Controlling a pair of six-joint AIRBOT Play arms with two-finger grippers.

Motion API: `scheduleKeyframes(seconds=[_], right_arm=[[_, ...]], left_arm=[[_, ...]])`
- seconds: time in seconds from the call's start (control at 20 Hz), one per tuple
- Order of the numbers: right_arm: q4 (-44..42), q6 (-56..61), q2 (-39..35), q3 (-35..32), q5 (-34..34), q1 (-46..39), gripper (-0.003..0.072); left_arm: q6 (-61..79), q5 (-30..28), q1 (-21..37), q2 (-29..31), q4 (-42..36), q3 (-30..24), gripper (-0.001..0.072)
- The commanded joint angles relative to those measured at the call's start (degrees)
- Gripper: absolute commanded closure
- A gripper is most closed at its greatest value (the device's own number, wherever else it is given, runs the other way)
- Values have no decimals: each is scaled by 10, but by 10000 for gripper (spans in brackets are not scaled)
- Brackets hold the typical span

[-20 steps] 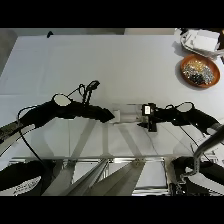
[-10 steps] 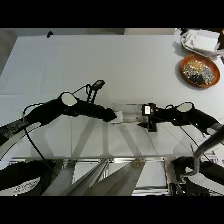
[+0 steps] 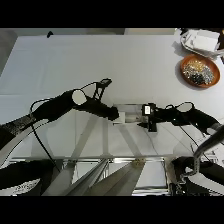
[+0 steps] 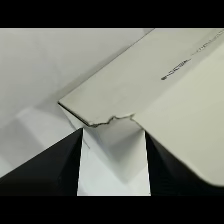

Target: Fold the box and place the chain.

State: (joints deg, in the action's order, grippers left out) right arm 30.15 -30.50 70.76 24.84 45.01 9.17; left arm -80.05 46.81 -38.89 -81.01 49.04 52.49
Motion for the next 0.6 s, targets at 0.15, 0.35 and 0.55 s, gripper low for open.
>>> scheduleKeyframes(seconds=[0.15, 0.35, 0.55], right_arm=[[0, 0, 0, 0, 0, 0, 276], [0, 0, 0, 0, 0, 0, 276], [0, 0, 0, 0, 0, 0, 276]], left_arm=[[-159, 45, -33, -12, 132, 52, 278], [-221, 81, -56, -55, 176, 100, 281], [-254, 105, -77, -93, 193, 142, 281]])
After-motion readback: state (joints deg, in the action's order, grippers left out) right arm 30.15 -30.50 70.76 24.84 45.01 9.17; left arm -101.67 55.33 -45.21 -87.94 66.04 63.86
